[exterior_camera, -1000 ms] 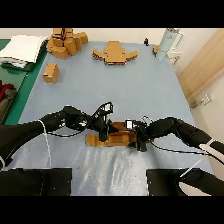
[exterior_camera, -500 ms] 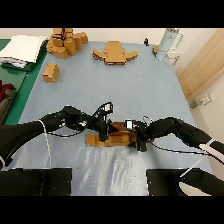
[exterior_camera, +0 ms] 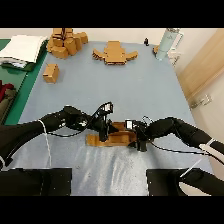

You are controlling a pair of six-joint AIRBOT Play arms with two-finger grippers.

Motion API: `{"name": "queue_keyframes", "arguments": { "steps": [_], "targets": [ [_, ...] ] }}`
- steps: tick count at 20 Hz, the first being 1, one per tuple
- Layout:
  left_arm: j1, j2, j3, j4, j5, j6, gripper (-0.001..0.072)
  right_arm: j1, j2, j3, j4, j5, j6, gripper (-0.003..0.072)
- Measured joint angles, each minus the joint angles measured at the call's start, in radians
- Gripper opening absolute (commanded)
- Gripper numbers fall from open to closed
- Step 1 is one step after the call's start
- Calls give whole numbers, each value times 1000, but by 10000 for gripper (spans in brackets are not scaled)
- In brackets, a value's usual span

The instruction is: Fold the box.

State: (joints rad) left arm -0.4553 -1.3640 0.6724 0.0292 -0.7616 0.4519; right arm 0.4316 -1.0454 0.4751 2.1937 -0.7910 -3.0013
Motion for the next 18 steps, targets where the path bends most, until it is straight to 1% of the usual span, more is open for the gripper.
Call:
{"name": "queue_keyframes", "arguments": {
  "steps": [8, 9, 10, 11, 12, 15, 18],
  "targets": [
    [0, 0, 0, -2, 0, 0, 15, 0, 0, 0, 0, -2, 0, 568],
    [0, 0, 0, -2, 0, 0, 53, 0, 0, 0, 0, -2, 0, 569],
    [0, 0, 0, -2, 1, 0, 376, 0, 0, 0, 0, -2, 0, 568],
    [0, -1, 0, 6, 9, 0, 619, 0, 0, 0, -1, -2, 0, 568],
    [5, 1, -1, 2, 8, -3, 631, 0, 0, 0, -2, -3, 0, 569],
    [28, 27, 0, 30, 3, -91, 632, 0, 0, 0, -2, -3, 0, 568],
    [74, 101, 0, 176, -14, -289, 633, 0, 0, 0, -2, -3, 0, 568]
  ]
}}
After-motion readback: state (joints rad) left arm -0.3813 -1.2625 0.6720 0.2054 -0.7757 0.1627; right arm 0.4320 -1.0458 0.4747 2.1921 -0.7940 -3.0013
